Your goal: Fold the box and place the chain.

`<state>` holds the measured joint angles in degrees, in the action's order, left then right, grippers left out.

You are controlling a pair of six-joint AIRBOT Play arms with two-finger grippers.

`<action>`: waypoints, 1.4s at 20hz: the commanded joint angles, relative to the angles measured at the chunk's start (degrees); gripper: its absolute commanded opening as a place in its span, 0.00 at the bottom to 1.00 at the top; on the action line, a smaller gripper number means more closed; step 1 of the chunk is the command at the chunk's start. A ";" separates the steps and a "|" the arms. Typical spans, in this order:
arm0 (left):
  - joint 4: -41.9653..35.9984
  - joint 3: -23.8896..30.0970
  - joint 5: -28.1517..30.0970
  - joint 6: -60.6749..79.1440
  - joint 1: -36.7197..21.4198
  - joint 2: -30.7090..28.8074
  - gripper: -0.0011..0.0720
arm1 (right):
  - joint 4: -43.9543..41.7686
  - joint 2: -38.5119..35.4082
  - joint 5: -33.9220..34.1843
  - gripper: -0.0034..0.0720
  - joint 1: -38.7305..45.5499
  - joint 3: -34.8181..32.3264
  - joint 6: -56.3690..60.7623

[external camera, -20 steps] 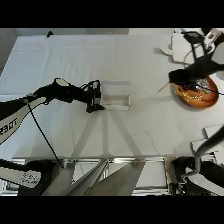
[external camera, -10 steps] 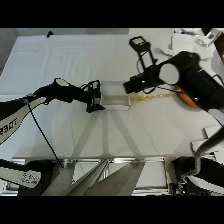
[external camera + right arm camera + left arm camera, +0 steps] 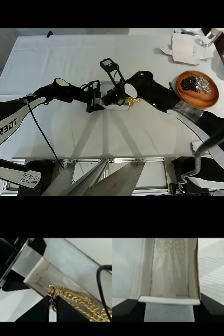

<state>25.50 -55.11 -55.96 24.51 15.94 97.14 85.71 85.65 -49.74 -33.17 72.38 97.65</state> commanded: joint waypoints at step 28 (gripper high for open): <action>0.00 -0.02 0.00 0.02 -0.04 0.02 0.55 | -18.91 8.59 -8.92 0.85 26.80 -4.24 -94.18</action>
<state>25.47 -55.09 -55.99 24.53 15.94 97.14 72.53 89.60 -58.98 -6.66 68.29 13.17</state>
